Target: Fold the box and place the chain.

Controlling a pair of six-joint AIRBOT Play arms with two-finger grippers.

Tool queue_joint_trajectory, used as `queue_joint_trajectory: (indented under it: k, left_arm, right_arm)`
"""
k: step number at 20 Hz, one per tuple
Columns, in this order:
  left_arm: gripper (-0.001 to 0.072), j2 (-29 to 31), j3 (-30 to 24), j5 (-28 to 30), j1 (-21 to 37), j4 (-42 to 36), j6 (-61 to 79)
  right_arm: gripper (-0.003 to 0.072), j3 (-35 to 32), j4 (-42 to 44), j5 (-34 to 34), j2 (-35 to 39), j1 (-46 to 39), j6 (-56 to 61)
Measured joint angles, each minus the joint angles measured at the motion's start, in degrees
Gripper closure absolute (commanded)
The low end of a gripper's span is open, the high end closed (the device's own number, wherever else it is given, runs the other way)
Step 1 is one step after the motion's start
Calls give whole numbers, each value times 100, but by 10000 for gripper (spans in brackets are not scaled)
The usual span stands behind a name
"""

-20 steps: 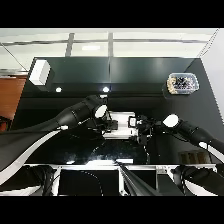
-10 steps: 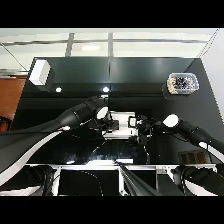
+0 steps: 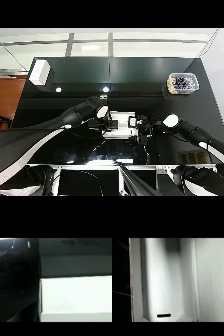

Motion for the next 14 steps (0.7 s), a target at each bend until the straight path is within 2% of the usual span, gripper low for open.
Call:
queue_joint_trajectory:
  k: [2, 3, 6, 9, 10, 11, 12, 13, 14]
  left_arm:
    - [447, -17, 0, -4, 0, -2, 0]
    - [528, -28, 2, -4, 0, -4, 0]
    - [669, -35, 0, -68, -2, 0, 0]
    - [668, -37, 2, -68, -13, -4, -13]
    - [657, -39, 9, -68, -13, -7, -9]
    - [582, -42, 17, -61, -13, -7, -4]
    - [448, -44, 35, -50, -13, -13, 15]
    - [388, -46, 63, 0, -13, -39, 15]
    - [388, -46, 90, -2, -13, -44, 11]
  right_arm:
    - [442, 0, 0, 0, 0, 0, 2]
    - [442, 0, 0, 0, 0, -2, 2]
    - [442, 0, 0, -2, 0, 0, 2]
    - [442, 0, 2, -2, 0, 0, 7]
    - [442, 0, 2, -2, 0, 0, 7]
    - [442, 0, 2, -2, 0, -2, 9]
    - [442, 0, 2, -4, 0, 0, 9]
    - [442, 0, 0, -2, 0, -2, 7]
    - [442, 0, 0, -2, 0, 0, 4]
